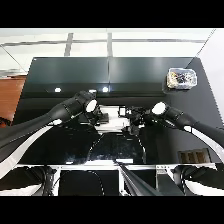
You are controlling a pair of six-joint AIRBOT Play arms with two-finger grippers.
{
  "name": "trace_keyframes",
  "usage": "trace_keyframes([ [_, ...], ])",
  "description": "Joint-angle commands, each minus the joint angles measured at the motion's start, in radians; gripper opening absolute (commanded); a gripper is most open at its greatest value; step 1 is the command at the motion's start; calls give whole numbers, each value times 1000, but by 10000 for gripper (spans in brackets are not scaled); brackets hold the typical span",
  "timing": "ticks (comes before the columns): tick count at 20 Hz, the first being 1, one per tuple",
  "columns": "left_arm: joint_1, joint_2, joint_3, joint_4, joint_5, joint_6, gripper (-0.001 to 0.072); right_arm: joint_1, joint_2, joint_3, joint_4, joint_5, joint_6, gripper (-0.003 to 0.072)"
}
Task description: Fold the box and place the chain.
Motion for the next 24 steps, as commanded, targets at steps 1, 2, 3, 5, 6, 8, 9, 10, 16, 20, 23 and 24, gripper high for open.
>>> trace_keyframes([
  [1,-1,-2,1,-2,4,4,23,0,1,-1,0,1,0,187],
  [2,0,-2,1,-2,4,8,23,0,1,-1,0,2,0,187],
  [3,0,-2,1,-1,5,8,23,0,1,-1,0,3,1,187],
  [5,0,-2,1,-1,5,12,23,0,9,0,0,6,41,383],
  [6,0,-2,1,1,5,13,23,0,20,0,0,5,78,694],
  [8,-1,-2,1,1,5,35,23,-2,61,0,-44,22,104,720],
  [9,-1,-2,1,5,2,36,23,-2,85,0,-81,29,104,720],
  [10,-1,-2,1,5,2,36,23,-2,103,0,-119,36,103,717],
  [16,-1,-2,1,4,2,38,25,0,117,0,-173,59,82,418],
  [20,-1,-2,1,0,4,37,27,0,117,-1,-145,57,83,228],
  [23,-1,-2,1,0,4,37,27,1,114,-1,-34,52,82,227],
  [24,-1,-2,1,-1,4,37,27,1,109,-1,14,44,82,228],
])
